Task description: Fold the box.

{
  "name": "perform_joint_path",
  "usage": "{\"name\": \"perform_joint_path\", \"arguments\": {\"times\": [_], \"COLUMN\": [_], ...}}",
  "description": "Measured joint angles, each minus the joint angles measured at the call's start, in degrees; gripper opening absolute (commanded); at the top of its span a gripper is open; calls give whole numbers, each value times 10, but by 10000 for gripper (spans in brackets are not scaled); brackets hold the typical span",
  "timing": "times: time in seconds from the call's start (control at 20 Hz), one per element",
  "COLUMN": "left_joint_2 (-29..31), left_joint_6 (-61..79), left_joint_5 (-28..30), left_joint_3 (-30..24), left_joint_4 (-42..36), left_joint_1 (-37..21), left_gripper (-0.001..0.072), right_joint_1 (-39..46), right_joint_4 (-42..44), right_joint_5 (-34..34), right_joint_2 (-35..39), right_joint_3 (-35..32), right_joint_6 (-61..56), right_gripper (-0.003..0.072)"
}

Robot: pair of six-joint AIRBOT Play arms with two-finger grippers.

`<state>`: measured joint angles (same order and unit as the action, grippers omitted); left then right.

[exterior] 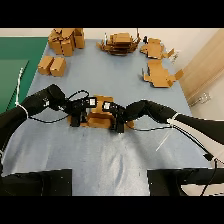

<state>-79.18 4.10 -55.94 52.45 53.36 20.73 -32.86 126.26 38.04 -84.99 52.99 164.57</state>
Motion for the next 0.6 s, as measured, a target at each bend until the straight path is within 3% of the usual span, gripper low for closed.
{"name": "perform_joint_path", "arguments": {"times": [0.6], "left_joint_2": [0], "left_joint_6": [7], "left_joint_5": [-25], "left_joint_3": [0], "left_joint_4": [-34], "left_joint_1": [3], "left_gripper": [304], "right_joint_1": [0], "right_joint_4": [0], "right_joint_5": [0], "right_joint_2": [0], "right_joint_3": [0], "right_joint_6": [0], "right_gripper": [217]}}
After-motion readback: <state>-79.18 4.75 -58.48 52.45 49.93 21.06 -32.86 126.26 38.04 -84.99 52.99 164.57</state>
